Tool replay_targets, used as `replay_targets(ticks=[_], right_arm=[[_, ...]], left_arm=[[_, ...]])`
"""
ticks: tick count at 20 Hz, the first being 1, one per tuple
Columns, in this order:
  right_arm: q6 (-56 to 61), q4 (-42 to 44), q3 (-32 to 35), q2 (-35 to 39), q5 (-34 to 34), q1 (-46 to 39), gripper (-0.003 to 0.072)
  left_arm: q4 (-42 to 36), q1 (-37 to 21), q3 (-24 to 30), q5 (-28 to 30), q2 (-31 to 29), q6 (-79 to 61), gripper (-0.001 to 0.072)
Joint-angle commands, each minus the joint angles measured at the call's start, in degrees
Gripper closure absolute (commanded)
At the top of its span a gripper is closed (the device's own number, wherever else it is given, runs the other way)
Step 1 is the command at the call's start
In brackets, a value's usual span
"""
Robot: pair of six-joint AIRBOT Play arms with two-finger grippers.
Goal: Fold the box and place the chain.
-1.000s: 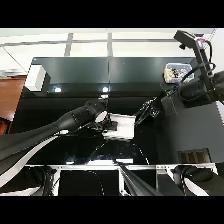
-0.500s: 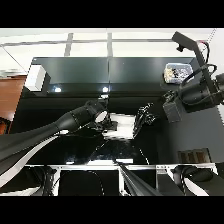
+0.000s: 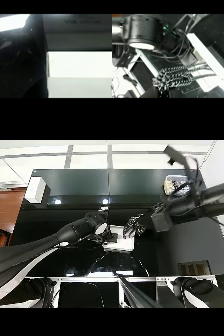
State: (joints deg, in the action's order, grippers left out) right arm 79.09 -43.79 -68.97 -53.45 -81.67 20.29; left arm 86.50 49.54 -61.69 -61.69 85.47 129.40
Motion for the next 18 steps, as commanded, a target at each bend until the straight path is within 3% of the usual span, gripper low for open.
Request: replay_targets(ticks=[1, 7, 16, 17, 18], right_arm=[[0.4, 0.0, 7.5, 0.0, 5.7, 0.9, 0.0669], [1.4, 0.2, 20.6, 0.0, 17.7, 3.0, 0.0668], [5.5, -1.2, 26.8, -2.9, 28.0, 8.5, 0.0664], [5.6, -1.3, 26.8, -3.2, 28.1, 8.8, 0.0584], [5.6, -1.9, 26.8, -3.2, 28.1, 8.7, 0.0415]], left_arm=[[0.0, 0.0, 0.0, 0.0, 0.0, 0.0, 0.0685], [0.0, 0.0, 0.0, 0.0, 0.0, 0.0, 0.0685], [0.0, 0.0, 0.0, 0.1, 0.0, 0.0, 0.0685], [0.0, 0.0, 0.0, 0.1, 0.0, 0.0, 0.0685], [0.0, 0.0, 0.0, 0.1, 0.0, 0.0, 0.0685]])
